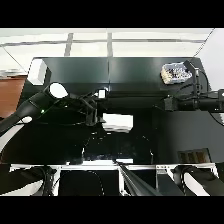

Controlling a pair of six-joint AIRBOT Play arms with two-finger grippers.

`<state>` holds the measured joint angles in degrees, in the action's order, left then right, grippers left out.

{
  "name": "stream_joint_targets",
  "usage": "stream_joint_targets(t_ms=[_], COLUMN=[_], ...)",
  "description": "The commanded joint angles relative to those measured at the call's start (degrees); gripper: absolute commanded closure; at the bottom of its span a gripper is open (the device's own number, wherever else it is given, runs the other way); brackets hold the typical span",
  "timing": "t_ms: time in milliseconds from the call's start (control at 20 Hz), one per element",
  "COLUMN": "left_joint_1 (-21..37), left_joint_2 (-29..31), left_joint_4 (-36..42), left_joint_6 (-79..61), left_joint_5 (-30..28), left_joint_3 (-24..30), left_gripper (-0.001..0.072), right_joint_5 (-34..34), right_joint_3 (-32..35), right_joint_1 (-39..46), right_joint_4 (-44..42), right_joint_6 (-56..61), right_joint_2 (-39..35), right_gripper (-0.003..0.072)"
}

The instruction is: Fold the box and place the chain.

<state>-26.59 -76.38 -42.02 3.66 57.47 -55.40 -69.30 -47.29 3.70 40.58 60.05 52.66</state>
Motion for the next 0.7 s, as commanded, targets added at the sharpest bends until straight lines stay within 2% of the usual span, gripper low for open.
stream_joint_targets(t_ms=[0, 100, 300, 400, 650], left_joint_1=[-5.40, -8.66, -9.68, -9.68, -9.70], left_joint_2=[-3.26, -7.78, -14.32, -15.39, -15.65], left_joint_4=[2.93, 2.89, -1.36, -4.35, -4.83], left_joint_6=[6.51, 6.97, 16.87, 18.99, 19.34], left_joint_5=[-4.94, -8.13, -2.32, -0.81, 3.19], left_joint_3=[-5.03, -7.21, -12.26, -13.51, -14.45], left_gripper=[0.0000, 0.0000, 0.0000, 0.0000, 0.0001], right_joint_5=[1.57, 1.33, 0.42, 0.72, 1.18], right_joint_3=[-0.04, -0.04, -0.04, -0.04, 0.72], right_joint_1=[1.18, 1.18, 1.18, 1.18, 1.18], right_joint_4=[1.49, 1.51, 1.81, 2.16, 3.23], right_joint_6=[0.15, 0.15, 0.09, -0.39, -1.14], right_joint_2=[-0.39, -0.39, -0.39, -0.39, -0.37], right_gripper=[0.0630, 0.0630, 0.0629, 0.0629, 0.0629])
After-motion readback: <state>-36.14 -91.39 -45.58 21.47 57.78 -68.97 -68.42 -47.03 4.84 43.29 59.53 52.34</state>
